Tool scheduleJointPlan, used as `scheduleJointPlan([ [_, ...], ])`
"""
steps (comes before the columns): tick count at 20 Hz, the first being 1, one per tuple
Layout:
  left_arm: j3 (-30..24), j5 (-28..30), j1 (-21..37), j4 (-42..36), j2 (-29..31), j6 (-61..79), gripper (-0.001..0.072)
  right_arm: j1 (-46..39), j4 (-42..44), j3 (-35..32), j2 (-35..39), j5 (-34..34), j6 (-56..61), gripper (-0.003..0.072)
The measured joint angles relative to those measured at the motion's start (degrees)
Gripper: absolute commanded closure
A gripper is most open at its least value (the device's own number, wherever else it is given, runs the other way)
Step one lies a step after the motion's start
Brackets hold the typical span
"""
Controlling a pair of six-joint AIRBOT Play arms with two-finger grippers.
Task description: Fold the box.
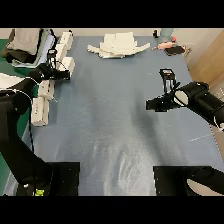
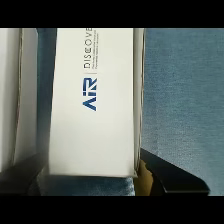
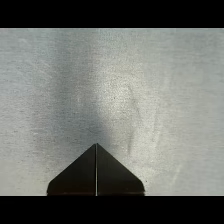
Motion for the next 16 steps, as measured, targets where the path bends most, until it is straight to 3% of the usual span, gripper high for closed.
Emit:
scheduleJointPlan([
  [5,0.07,-2.05,0.33,0.00,-0.11,-0.13,0.0011,0.00,-0.02,0.00,0.00,0.00,-0.02,0.0684],
  [8,0.98,-6.34,1.09,-0.04,-0.11,-0.24,0.0012,0.00,-0.02,0.00,0.00,0.02,0.00,0.0684],
  [16,9.77,-28.72,3.48,5.27,-0.15,-4.15,0.0016,0.00,-0.02,0.00,0.00,0.00,0.00,0.0684],
])
